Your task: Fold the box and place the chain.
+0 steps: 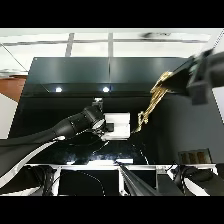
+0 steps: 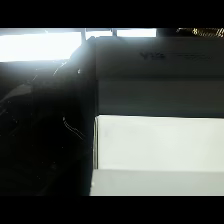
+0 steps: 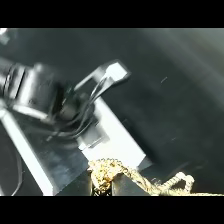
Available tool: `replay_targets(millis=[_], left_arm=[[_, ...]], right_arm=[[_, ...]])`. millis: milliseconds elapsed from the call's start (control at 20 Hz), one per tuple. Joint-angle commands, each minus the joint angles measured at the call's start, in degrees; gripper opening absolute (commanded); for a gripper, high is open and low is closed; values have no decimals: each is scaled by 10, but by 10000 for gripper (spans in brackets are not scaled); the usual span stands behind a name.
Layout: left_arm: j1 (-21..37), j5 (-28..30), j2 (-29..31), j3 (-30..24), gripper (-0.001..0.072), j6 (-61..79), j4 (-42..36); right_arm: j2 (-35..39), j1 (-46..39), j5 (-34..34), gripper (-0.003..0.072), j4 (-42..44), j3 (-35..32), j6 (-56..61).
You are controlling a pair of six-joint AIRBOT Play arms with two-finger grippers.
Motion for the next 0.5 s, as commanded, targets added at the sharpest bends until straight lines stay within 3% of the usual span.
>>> replay_targets(millis=[0,450], left_arm=[[0,0,0,0,29,0,-1],[0,0,0,0,29,0,-1]], right_arm=[[4,26,17,20,10,-70,-4],[0,85,51,19,64,-110,-9]])
